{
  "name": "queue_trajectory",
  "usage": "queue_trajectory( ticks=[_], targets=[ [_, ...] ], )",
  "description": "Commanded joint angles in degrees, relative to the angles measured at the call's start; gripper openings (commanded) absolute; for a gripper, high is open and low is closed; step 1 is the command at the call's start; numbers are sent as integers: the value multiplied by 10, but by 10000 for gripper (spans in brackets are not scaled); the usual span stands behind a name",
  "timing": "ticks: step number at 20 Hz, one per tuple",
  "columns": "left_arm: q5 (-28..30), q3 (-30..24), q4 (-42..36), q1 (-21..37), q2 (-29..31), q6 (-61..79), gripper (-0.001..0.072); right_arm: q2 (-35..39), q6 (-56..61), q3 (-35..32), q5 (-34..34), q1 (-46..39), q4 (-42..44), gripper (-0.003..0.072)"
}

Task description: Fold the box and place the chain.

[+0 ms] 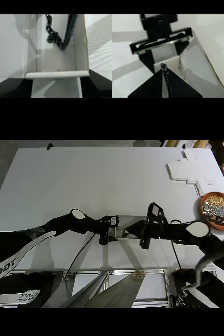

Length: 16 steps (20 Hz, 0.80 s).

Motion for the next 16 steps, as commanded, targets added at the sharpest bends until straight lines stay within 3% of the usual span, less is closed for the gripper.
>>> queue_trajectory(
  ticks=[1, 4, 11, 16],
  targets=[
    [0, 0, 0, 0, 0, 0, 82, -37, 11, 0, -52, 18, 2, 44],
    [0, 0, 0, 0, 0, 0, 82, -32, 43, 2, -39, 18, -18, 139],
    [0, 0, 0, 0, 0, 0, 82, 44, 101, 44, 92, -97, -224, 141],
    [0, 0, 0, 0, 0, 0, 82, 56, 55, 39, 126, -175, -372, 147]
  ],
)
